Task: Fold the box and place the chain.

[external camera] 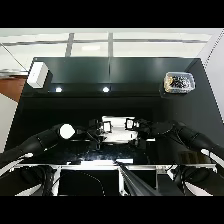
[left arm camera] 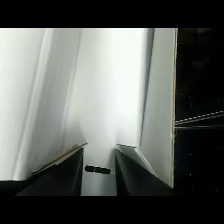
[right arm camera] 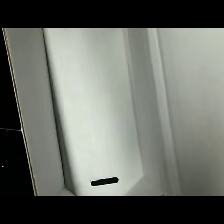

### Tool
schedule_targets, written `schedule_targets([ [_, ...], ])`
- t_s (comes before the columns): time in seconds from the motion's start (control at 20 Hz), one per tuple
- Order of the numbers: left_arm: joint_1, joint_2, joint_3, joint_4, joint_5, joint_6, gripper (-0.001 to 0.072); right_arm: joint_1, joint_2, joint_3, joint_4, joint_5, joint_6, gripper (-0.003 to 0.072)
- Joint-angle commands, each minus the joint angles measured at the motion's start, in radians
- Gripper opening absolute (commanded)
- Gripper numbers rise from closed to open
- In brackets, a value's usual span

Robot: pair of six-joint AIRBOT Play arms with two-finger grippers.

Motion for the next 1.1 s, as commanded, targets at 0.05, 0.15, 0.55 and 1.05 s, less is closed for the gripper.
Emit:
schedule_targets([
  [0.05,-0.001,0.0,0.001,0.002,0.006,0.001,0.0395,0.001,0.0,0.0,0.002,0.001,0.001,0.0542],
  [0.15,-0.001,0.0,0.001,0.002,0.005,0.001,0.0394,0.001,0.0,0.0,0.001,0.001,0.001,0.0542],
  [0.55,0.013,0.05,0.005,0.061,-0.015,-0.048,0.0028,0.001,0.0,0.0,0.002,0.0,0.001,0.0542],
  [1.05,0.433,0.406,0.005,0.42,-0.463,-0.761,0.0028,0.001,0.0,0.0,0.002,0.0,0.001,0.0542],
])
